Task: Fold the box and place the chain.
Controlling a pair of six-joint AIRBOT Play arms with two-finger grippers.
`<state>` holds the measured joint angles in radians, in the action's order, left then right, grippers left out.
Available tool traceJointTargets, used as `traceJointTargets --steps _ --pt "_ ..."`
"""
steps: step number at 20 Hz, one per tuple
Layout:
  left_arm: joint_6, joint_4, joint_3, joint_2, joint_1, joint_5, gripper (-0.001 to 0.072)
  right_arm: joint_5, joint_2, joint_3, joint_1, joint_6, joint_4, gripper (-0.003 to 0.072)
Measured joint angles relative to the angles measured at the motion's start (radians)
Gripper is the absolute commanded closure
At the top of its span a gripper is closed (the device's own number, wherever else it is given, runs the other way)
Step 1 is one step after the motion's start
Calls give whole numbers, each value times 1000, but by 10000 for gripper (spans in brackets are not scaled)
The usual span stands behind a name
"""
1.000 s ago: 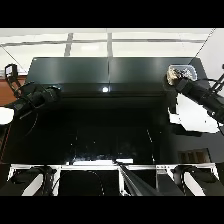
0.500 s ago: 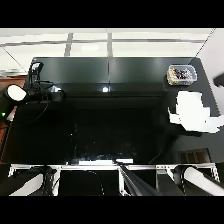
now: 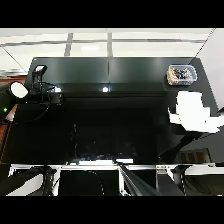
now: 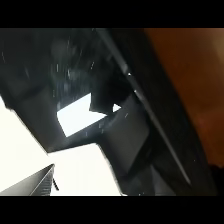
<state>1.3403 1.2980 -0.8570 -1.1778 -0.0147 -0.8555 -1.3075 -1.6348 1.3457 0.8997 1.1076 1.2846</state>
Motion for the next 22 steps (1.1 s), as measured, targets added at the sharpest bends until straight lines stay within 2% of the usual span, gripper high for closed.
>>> traceJointTargets --steps 1,2,3,8,13,17,20,22 --pt "2 -3 0 -1 0 -3 1 -11 -11 4 -5 -26 6 365" --pt "3 -7 0 -1 0 -10 1 -24 -19 7 -8 -48 18 568" --pt "3 -12 -1 -1 0 -12 1 -47 -23 10 -13 -66 29 674" --pt "3 -23 -1 -1 0 -21 1 -101 34 -23 -30 -83 11 675" --pt "2 -31 -1 -2 0 -29 1 -69 241 -232 -101 -107 -157 674" --pt "-1 -61 -1 -2 0 -44 2 66 499 -526 -255 -89 -329 674" --pt "-29 -85 -1 -10 -24 -47 2 238 681 -753 -447 -86 -530 674" --pt "-51 -112 -1 -25 -55 -47 2 373 752 -866 -613 -86 -644 674"
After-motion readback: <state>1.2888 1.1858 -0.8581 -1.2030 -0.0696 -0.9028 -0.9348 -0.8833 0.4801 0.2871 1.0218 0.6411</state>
